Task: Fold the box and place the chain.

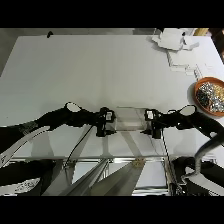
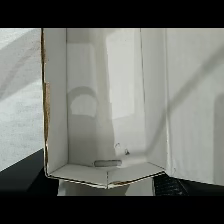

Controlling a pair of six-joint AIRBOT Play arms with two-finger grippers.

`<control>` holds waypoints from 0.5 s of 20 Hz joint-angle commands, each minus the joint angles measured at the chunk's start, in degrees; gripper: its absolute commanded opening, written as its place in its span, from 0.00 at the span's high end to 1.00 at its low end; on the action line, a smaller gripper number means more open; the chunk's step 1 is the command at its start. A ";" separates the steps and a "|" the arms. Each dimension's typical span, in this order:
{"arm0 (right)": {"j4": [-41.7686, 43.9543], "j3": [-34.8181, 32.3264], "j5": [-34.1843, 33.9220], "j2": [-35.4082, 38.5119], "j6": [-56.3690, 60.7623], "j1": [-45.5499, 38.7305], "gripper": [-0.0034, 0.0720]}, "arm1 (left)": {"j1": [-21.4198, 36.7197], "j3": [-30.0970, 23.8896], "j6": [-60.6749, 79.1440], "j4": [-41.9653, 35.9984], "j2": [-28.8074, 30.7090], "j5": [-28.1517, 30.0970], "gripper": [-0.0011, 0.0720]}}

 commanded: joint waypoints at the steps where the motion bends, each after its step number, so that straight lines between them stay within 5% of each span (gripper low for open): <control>1: 0.02 0.04 -0.02 0.04 0.02 0.00 0.48 | -1.36 0.07 -0.48 -0.59 -0.07 2.97 0.03; 10: 0.02 0.04 -0.02 0.04 0.00 0.00 0.48 | -2.47 3.69 -7.91 3.02 -2.45 3.48 0.06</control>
